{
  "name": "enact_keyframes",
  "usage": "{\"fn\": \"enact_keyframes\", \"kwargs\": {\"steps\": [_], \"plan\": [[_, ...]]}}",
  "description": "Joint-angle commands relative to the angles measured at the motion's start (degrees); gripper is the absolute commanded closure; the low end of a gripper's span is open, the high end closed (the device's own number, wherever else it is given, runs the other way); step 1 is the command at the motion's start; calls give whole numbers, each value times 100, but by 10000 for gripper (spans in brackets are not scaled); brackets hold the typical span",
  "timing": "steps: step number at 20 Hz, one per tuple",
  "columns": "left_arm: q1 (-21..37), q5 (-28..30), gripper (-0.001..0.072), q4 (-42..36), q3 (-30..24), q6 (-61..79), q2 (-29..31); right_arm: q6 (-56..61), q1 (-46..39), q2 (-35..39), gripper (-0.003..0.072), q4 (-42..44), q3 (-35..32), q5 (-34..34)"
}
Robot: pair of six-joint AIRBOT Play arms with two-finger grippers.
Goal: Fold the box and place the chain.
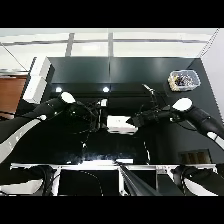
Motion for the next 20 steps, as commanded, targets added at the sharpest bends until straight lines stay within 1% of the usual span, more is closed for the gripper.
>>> {"fn": "enact_keyframes", "kwargs": {"steps": [1,5,12,14,16,18,20], "plan": [[-2,4,254,2,4,4,-2,155,-20,-476,677,789,-116,-83],[-2,4,254,0,4,2,-2,385,-17,-796,677,393,-118,-114],[0,2,254,0,4,4,-2,385,-20,-750,678,358,-107,-186],[0,2,254,-2,4,4,0,382,-33,-636,677,354,-79,-138],[0,-61,254,-2,4,2,2,380,-138,-426,677,321,22,55],[2,-168,253,-2,4,-199,4,402,-378,-125,678,-35,262,389],[17,-197,244,-2,4,-345,7,717,-721,256,678,-549,599,721]]}}
